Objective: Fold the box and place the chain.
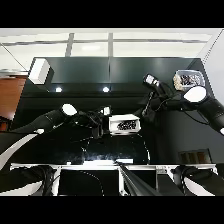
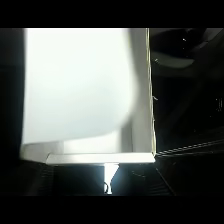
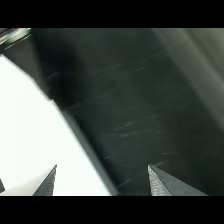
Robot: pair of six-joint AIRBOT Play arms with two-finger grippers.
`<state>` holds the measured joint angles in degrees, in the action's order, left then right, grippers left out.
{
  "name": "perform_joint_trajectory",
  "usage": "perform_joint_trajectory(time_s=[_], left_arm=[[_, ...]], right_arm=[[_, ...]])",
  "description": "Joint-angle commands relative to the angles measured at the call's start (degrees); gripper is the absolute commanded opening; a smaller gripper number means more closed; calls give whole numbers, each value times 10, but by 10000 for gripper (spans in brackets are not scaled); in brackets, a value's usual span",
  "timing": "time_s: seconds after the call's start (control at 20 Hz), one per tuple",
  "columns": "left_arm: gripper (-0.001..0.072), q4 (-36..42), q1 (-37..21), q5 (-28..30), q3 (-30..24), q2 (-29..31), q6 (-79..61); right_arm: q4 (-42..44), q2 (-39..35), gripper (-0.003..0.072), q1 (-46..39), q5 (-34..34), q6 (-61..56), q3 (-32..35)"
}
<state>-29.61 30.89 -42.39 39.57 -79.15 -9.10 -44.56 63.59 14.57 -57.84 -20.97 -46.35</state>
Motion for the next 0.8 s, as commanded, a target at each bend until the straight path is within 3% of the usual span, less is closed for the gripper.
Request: perform_joint_trajectory(time_s=[0.0,0.2,0.55,0.6,0.65,0.75], left_arm=[[400,0,0,0,0,0,0],[400,0,0,0,0,0,0],[400,0,0,0,0,0,0],[400,0,0,0,0,0,0],[400,0,0,0,0,0,0],[400,0,0,0,0,0,0]], right_arm=[[-16,11,704,13,-63,39,7],[-26,11,703,18,-111,43,7],[-40,11,697,50,-64,43,7],[-40,11,556,52,-59,43,7],[-40,11,472,56,-59,43,7],[-40,11,472,63,-60,43,7]])
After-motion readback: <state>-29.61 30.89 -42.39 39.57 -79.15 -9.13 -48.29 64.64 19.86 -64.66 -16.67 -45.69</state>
